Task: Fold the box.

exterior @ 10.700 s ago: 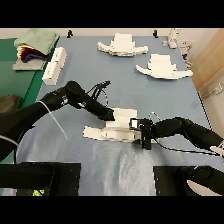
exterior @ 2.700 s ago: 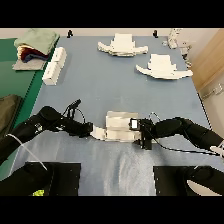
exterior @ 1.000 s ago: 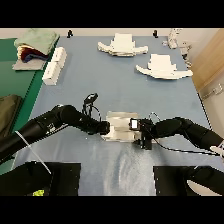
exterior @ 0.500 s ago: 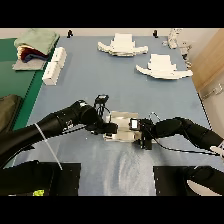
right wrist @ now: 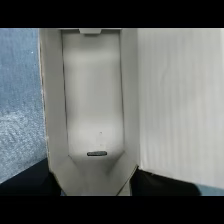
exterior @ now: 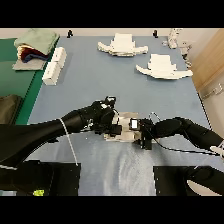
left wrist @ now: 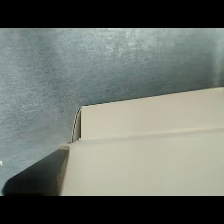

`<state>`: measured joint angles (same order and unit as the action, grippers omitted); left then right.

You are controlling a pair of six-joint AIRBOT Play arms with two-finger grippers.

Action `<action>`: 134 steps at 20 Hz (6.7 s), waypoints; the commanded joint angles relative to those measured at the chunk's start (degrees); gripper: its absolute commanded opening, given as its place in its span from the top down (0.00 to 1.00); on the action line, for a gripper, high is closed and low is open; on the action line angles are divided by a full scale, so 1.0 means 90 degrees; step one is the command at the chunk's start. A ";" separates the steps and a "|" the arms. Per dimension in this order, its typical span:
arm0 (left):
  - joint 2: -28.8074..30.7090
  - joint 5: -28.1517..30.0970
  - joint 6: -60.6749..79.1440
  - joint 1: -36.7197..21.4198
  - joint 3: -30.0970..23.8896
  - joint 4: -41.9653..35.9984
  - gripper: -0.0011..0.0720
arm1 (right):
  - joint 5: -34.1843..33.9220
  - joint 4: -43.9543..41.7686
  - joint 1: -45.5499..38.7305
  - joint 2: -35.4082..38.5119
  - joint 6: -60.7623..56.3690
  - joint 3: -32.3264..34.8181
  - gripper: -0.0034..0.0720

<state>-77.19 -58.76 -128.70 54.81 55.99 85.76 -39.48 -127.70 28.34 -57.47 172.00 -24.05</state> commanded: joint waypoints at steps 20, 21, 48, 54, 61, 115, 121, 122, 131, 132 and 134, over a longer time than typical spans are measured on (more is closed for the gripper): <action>-0.0357 -0.0311 -0.0612 0.0102 0.0219 0.0289 0.38 | 0.0000 -0.0002 0.0000 0.0002 -0.0002 -0.0005 0.27; -0.0357 -0.0308 -0.0614 0.0104 0.0219 0.0289 0.38 | 0.0000 -0.0002 0.0000 0.0002 0.0000 -0.0005 0.27; -0.0833 -0.0855 -0.0648 0.0104 0.0656 0.0505 0.97 | 0.0000 -0.0002 0.0000 0.0002 0.0000 -0.0005 0.27; -0.0818 -0.0933 -0.0612 0.0102 0.0697 0.0495 0.41 | 0.0000 -0.0002 0.0000 0.0002 0.0000 -0.0005 0.27; 0.0046 -0.1433 -0.0121 0.0102 0.0913 0.0503 0.40 | 0.0000 -0.0002 0.0000 0.0002 0.0000 -0.0005 0.27; 0.1076 0.1710 1.6310 -0.2951 -0.2868 -0.6528 0.06 | -0.0002 0.0068 0.0000 0.0002 0.0000 -0.0005 0.27; 0.0991 0.2042 1.6461 -0.2858 -0.3072 -0.6535 0.06 | 0.0000 0.0070 0.0000 0.0002 0.0000 -0.0005 0.27; 0.0988 0.2033 1.6548 -0.2798 -0.3075 -0.6538 0.06 | 0.0000 0.0068 0.0000 0.0002 0.0000 -0.0005 0.27; 0.0940 0.2205 1.6551 -0.2633 -0.3060 -0.6579 0.08 | 0.0000 0.0070 0.0000 0.0002 0.0000 -0.0005 0.27; 0.0940 0.2210 1.6538 -0.2633 -0.3060 -0.6579 0.11 | 0.0000 0.0070 0.0000 0.0002 0.0000 -0.0005 0.27; 0.0940 0.2229 1.6531 -0.2620 -0.3060 -0.6577 0.35 | -0.0002 0.0070 0.0000 0.0002 0.0000 -0.0005 0.27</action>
<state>-68.71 -38.87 20.18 31.09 28.40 26.57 -39.57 -127.02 28.34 -57.47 171.96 -24.05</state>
